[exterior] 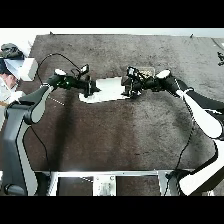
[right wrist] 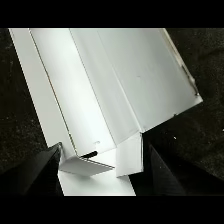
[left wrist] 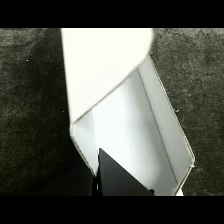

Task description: Fold the box and place the chain.

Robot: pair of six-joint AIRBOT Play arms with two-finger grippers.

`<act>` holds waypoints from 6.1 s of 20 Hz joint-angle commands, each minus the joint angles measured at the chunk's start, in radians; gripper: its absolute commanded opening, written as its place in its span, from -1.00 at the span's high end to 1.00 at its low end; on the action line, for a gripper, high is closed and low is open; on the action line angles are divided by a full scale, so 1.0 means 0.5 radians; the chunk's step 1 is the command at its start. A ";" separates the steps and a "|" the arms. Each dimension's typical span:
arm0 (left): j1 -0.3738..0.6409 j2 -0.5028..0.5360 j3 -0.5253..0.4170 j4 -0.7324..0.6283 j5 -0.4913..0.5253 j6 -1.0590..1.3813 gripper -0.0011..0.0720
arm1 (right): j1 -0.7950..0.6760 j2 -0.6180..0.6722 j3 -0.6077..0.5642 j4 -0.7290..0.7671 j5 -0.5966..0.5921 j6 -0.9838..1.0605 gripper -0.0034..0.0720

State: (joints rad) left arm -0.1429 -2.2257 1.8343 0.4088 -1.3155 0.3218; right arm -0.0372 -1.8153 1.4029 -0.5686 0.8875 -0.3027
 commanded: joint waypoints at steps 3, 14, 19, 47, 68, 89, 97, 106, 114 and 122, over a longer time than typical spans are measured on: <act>0.001 -0.001 0.000 0.004 -0.002 0.001 0.94 | -0.011 -0.166 0.235 -0.024 0.229 0.064 -0.66; 0.001 -0.001 0.000 0.004 -0.003 0.000 0.94 | -0.019 -0.375 0.448 -0.022 0.591 0.114 -0.66; 0.001 -0.001 0.000 0.004 -0.002 0.001 0.94 | -0.011 -0.419 0.453 -0.016 0.576 0.120 -0.66; 0.001 -0.001 0.000 0.004 -0.002 0.000 0.94 | -0.001 -0.651 0.697 -0.127 0.729 0.135 -0.62; 0.001 -0.001 0.000 0.004 -0.002 0.001 0.94 | 0.010 -0.650 0.697 -0.172 0.687 0.128 -0.15; 0.001 -0.001 0.000 -0.005 -0.018 -0.014 0.94 | 0.010 -0.650 0.697 -0.172 0.687 0.128 -0.15; 0.011 0.005 0.001 -0.055 -0.175 -0.083 0.28 | 0.010 -0.650 0.697 -0.172 0.687 0.128 -0.15; 0.262 0.212 0.000 -0.163 -0.426 -0.267 -0.20 | 0.010 -0.650 0.697 -0.172 0.687 0.129 -0.15; 0.230 0.507 0.000 -0.099 -0.526 -0.348 0.96 | 0.010 -0.650 0.697 -0.172 0.687 0.128 -0.15; -0.003 0.980 -0.793 -0.116 0.257 -0.320 0.96 | 0.009 -0.650 0.697 -0.172 0.687 0.128 -0.15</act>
State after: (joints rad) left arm -0.1108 -1.8088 1.5814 0.3889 -1.3464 0.1490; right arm -0.0330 -2.1395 1.7508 -0.6548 1.2308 -0.2390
